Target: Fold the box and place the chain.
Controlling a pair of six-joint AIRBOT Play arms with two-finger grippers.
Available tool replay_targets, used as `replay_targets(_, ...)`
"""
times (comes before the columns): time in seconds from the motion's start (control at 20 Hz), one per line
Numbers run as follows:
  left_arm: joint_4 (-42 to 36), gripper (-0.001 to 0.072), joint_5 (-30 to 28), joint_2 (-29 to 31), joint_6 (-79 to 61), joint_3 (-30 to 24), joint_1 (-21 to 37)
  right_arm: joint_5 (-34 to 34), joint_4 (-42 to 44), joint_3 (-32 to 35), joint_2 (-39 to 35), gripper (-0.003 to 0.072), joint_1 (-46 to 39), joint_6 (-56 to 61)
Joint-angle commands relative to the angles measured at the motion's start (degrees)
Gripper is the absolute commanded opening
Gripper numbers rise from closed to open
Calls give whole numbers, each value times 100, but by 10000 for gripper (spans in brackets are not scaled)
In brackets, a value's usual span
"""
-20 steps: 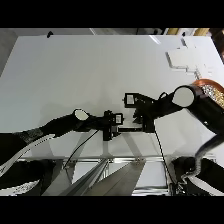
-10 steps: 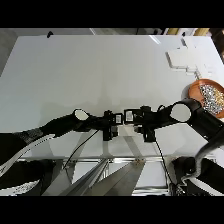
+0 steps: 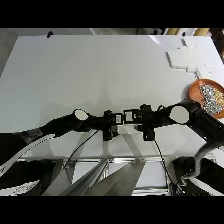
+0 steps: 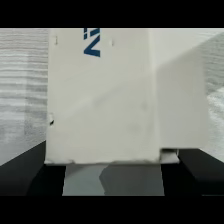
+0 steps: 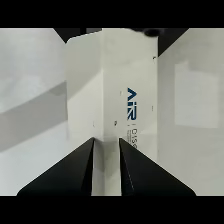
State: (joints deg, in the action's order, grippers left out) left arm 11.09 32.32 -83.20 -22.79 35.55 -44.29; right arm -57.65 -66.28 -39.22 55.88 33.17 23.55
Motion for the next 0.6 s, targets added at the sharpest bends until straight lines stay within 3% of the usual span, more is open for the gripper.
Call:
replay_targets(0.0, 7, 204, 7, 7, -13, -2, -2, 120, -96, 2, -2, 96, 4, 20)
replay_targets(0.55, 7, 204, 7, 7, -13, -2, -2, 385, -66, 188, 15, 94, 4, 17)
